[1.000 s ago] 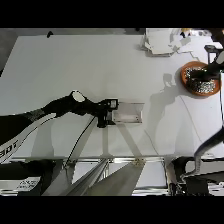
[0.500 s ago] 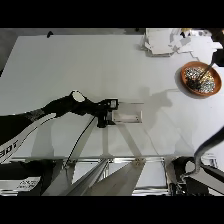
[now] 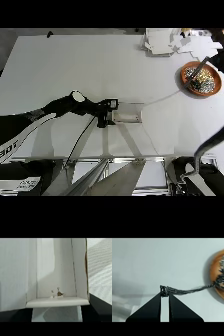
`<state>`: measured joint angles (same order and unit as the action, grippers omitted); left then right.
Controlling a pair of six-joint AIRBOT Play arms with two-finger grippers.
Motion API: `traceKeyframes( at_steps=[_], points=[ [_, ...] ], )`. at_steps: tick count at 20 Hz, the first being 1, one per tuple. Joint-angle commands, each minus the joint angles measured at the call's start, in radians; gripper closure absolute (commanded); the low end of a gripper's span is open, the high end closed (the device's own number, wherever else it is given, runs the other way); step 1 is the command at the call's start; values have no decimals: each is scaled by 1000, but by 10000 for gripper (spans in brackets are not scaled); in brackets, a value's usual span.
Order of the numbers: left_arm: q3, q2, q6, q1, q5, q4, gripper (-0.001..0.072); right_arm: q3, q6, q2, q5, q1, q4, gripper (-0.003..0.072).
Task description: Fold the box and place the chain.
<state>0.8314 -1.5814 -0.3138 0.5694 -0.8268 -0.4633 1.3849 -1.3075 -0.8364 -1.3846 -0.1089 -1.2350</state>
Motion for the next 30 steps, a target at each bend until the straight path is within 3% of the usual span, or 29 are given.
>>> traceKeyframes(
  at_steps=[1,12,19,30],
  points=[
    [0,0,0,0,0,0,457,0,-5,71,-66,122,21,670],
    [0,0,0,0,0,0,457,-35,-35,94,-21,424,161,670],
    [0,0,0,0,0,0,457,-259,-38,74,190,621,124,670],
    [0,0,0,0,0,0,457,-532,8,-94,430,643,151,670]
  ],
)
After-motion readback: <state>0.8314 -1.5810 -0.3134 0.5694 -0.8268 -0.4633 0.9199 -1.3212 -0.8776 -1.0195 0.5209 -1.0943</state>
